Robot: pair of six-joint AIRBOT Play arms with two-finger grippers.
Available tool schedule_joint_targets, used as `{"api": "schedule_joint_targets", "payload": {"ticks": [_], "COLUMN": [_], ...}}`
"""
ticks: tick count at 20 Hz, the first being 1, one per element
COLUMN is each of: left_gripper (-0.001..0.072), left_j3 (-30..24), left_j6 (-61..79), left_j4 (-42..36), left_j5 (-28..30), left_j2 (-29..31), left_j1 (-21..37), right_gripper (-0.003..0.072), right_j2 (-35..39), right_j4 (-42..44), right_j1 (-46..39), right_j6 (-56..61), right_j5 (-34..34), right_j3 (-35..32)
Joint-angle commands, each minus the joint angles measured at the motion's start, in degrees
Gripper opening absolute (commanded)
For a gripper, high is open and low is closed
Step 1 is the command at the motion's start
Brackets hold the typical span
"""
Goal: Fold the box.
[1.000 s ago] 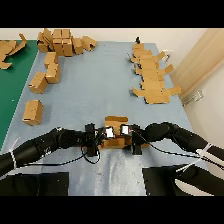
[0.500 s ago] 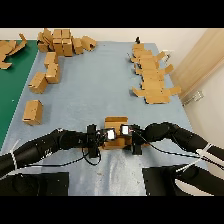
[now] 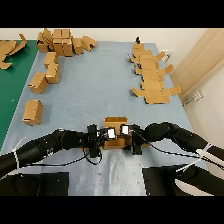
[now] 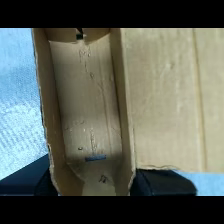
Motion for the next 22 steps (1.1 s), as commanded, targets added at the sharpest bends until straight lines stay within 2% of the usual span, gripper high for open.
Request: {"api": "schedule_joint_targets", "payload": {"ticks": [1,14,15,16,17,21,22], "left_gripper": [0.0011,0.0015,0.0184,0.0471,0.0496,0.0495,0.0433], "left_j3": [0.0,0.0,0.0,0.0,0.0,0.0,0.0], "left_j6": [0.0,0.0,0.0,0.0,0.0,0.0,0.0], "left_j4": [-1.3,-1.3,-1.3,-1.3,-1.3,-1.3,-1.3], "left_j5": [0.9,0.3,0.3,0.5,1.0,1.6,1.6], "left_j2": [-0.2,-0.5,-0.5,-0.5,-0.5,-0.5,-0.5], "left_j1": [0.0,0.0,0.0,0.0,0.0,0.0,0.0], "right_gripper": [0.0521,0.0521,0.0521,0.0521,0.0521,0.0521,0.0522], "right_j2": [0.0,0.0,0.0,0.0,0.0,0.0,0.0], "right_j4": [0.0,0.0,0.0,0.0,0.0,0.0,0.0], "right_j1": [0.0,0.0,0.0,0.0,0.0,0.0,0.0], "right_j6": [0.0,0.0,0.0,0.0,0.0,0.0,0.0], "right_j5": [0.0,0.0,0.0,0.0,0.0,0.0,0.0], "right_j3": [0.0,0.0,0.0,0.0,0.0,0.0,0.0]}}
